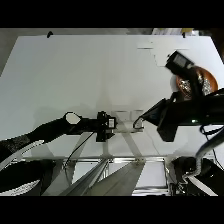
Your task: Fold the box and place the chain.
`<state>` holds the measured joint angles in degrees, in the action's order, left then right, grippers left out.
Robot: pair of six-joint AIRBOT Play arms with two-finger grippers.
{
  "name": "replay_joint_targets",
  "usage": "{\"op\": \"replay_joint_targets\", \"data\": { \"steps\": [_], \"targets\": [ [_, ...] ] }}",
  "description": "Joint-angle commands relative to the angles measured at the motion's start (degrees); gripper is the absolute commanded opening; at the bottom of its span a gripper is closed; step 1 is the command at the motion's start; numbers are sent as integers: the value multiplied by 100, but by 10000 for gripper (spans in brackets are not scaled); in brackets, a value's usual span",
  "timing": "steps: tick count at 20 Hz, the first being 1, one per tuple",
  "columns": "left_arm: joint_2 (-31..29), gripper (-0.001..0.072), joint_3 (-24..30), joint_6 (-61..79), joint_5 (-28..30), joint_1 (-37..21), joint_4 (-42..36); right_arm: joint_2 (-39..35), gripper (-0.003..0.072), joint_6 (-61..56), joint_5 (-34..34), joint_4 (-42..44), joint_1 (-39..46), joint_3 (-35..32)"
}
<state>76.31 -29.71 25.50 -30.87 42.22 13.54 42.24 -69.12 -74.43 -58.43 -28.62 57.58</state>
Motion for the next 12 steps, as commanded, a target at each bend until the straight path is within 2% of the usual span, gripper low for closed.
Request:
{"op": "replay_joint_targets", "data": {
  "steps": [1, 7, 12],
  "targets": [
    [-2, 151, 0, 2, 0, 2, 0, 44, 16, 20, 1008, 26, -358, -710],
    [-2, 151, 0, 2, 0, 0, 0, 463, 16, 28, 2026, 24, -358, -1515],
    [-2, 151, 0, 2, 0, 2, 0, 1143, 17, 275, 2170, 28, -358, -1770]
  ]
}}
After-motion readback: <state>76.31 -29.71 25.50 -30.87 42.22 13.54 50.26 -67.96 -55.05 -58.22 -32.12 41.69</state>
